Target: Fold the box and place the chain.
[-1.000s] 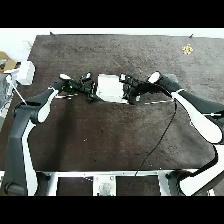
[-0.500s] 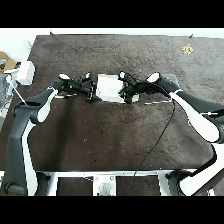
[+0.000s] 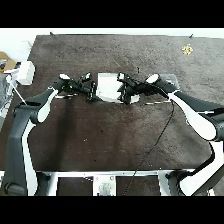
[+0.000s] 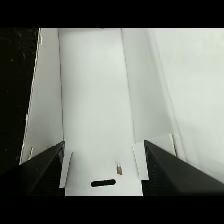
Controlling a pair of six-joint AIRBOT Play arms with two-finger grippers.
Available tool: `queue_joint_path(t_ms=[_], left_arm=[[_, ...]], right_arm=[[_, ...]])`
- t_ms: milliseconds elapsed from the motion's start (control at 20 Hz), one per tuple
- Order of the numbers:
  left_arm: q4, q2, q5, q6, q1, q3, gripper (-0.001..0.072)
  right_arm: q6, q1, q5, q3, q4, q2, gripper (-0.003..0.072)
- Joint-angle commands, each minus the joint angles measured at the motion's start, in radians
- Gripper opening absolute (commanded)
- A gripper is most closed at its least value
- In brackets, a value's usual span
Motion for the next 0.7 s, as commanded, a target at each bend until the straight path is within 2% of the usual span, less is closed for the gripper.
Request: queue_joint_path(t_ms=[0, 50, 100, 150, 200, 250, 300, 350, 550, 650], left_arm=[[0.000, -0.001, 0.001, -0.002, 0.000, 0.000, 0.0226], [0.000, -0.001, 0.001, -0.002, 0.000, 0.000, 0.0226], [0.000, -0.001, 0.001, -0.002, 0.000, 0.000, 0.0226], [0.000, -0.001, 0.001, -0.002, 0.000, 0.000, 0.0226], [0.000, -0.001, 0.001, -0.002, 0.000, 0.000, 0.0226], [0.000, -0.001, 0.001, -0.002, 0.000, 0.000, 0.0226], [0.000, -0.001, 0.001, -0.002, 0.000, 0.000, 0.0226], [0.000, -0.001, 0.001, -0.002, 0.000, 0.000, 0.0226], [0.000, -0.001, 0.001, -0.002, 0.000, 0.000, 0.0226], [0.000, -0.001, 0.001, -0.002, 0.000, 0.000, 0.0226]], right_arm=[[-0.040, -0.004, 0.008, 0.000, 0.001, -0.002, 0.0627], [-0.040, -0.007, 0.008, 0.000, 0.001, -0.001, 0.0612], [-0.035, -0.014, 0.012, 0.002, 0.000, -0.001, 0.0484], [-0.010, -0.022, 0.012, 0.002, -0.013, 0.005, 0.0455], [0.067, -0.031, 0.012, 0.002, -0.054, 0.019, 0.0267], [0.189, -0.044, 0.016, 0.002, -0.110, 0.041, 0.0195], [0.306, -0.059, 0.038, 0.002, -0.173, 0.068, 0.0194], [0.441, -0.077, 0.070, 0.002, -0.232, 0.103, 0.0000], [1.030, -0.150, 0.220, 0.024, -0.341, 0.230, 0.0002], [1.227, -0.193, 0.280, 0.029, -0.344, 0.260, 0.0002]])
